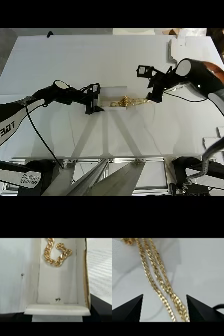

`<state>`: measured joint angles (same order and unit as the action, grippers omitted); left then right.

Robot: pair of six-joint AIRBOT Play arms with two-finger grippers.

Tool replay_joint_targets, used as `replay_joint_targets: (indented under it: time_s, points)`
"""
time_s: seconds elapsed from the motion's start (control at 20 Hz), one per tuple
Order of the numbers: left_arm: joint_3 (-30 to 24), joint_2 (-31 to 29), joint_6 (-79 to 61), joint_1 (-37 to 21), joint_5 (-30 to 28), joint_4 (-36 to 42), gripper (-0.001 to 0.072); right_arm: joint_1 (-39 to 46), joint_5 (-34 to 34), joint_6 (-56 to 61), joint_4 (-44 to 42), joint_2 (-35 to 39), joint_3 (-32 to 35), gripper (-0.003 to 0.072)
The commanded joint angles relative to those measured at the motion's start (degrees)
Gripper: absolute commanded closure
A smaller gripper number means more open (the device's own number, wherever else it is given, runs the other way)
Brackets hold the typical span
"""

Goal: Fold the box and place the chain.

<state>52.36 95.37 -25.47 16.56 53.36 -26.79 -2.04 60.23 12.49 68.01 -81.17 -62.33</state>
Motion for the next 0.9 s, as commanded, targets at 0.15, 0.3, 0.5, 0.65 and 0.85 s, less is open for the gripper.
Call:
replay_joint_targets:
  time_s: [0.15,0.3,0.5,0.65,0.85]
  points:
    - [0.00,-0.02,0.00,-0.02,0.00,-0.02,0.0429,-2.14,-3.15,-16.20,-6.12,-8.09,0.55,0.0089]
    - [0.00,-0.02,0.00,-0.02,0.00,-0.02,0.0429,-3.06,-6.88,-15.93,-6.19,-10.49,0.55,0.0089]
    - [0.00,-0.02,0.00,-0.02,0.00,-0.02,0.0429,-3.85,-5.27,-15.69,-6.12,-11.63,0.57,0.0094]
    - [0.00,-0.02,0.00,-0.02,0.00,-0.02,0.0429,-4.22,-5.16,-15.30,-4.61,-11.63,0.57,0.0339]
    - [0.00,-0.02,-0.02,-0.02,0.00,-0.02,0.0429,-5.11,-5.40,-8.17,0.87,-11.56,0.57,0.0669]
